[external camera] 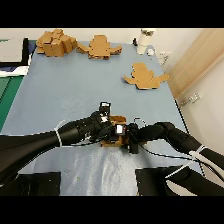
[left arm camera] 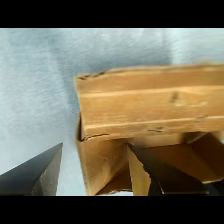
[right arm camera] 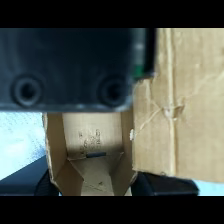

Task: Fold the box.

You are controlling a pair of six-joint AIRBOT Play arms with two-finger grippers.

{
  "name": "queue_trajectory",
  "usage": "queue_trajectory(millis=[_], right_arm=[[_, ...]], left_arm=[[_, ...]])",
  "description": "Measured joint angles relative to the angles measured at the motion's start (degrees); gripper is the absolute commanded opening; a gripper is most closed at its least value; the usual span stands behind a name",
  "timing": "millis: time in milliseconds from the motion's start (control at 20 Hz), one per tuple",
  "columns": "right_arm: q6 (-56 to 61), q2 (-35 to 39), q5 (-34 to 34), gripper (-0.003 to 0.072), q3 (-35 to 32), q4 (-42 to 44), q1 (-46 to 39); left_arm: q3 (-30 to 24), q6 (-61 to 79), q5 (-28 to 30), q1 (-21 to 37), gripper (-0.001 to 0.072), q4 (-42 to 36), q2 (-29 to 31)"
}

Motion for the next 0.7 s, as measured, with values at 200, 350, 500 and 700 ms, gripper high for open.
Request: queue_trajectory(millis=[200,350,500,700], right_arm=[[0.0,0.0,0.0,0.0535,0.0,0.0,0.0],[0.0,0.0,0.0,0.0535,0.0,0.0,0.0],[0.0,0.0,0.0,0.0535,0.0,0.0,0.0],[0.0,0.0,-0.02,0.0535,0.0,-0.02,0.0]], left_arm=[[0.83,-0.22,-1.75,-0.07,0.0589,0.17,-0.96],[0.98,-0.26,-2.12,-0.07,0.0589,-0.07,-1.55],[1.09,-1.62,-2.36,-0.04,0.059,-1.31,-1.88],[1.09,-3.54,-1.11,0.39,0.0589,-1.92,-2.14]])
